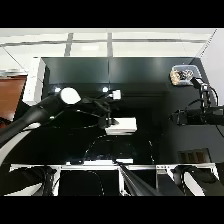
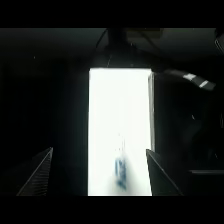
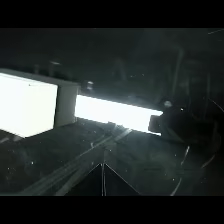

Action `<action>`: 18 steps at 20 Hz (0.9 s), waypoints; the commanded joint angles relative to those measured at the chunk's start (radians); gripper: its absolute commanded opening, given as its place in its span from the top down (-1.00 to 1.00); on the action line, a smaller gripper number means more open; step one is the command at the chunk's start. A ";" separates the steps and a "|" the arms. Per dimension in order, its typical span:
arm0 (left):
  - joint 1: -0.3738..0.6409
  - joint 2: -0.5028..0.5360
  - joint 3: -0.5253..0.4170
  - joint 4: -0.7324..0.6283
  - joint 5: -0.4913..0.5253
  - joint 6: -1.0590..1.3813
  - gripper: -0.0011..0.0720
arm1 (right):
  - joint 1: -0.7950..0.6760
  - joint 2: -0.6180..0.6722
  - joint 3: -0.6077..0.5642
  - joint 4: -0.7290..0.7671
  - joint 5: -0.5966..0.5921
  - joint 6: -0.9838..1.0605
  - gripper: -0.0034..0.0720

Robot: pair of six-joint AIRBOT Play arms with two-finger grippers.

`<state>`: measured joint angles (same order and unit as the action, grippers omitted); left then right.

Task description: Fold the box and place the chain.

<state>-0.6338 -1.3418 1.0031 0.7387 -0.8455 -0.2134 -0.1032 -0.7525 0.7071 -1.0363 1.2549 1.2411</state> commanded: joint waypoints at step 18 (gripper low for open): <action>-0.087 -0.159 0.093 0.118 -0.053 -0.250 -0.99 | -0.006 0.004 -0.016 0.008 -0.067 0.000 0.85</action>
<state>-0.7181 -1.4998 1.0950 0.8165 -0.8951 -0.4309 -0.1093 -0.7494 0.6922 -1.0286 1.1908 1.2415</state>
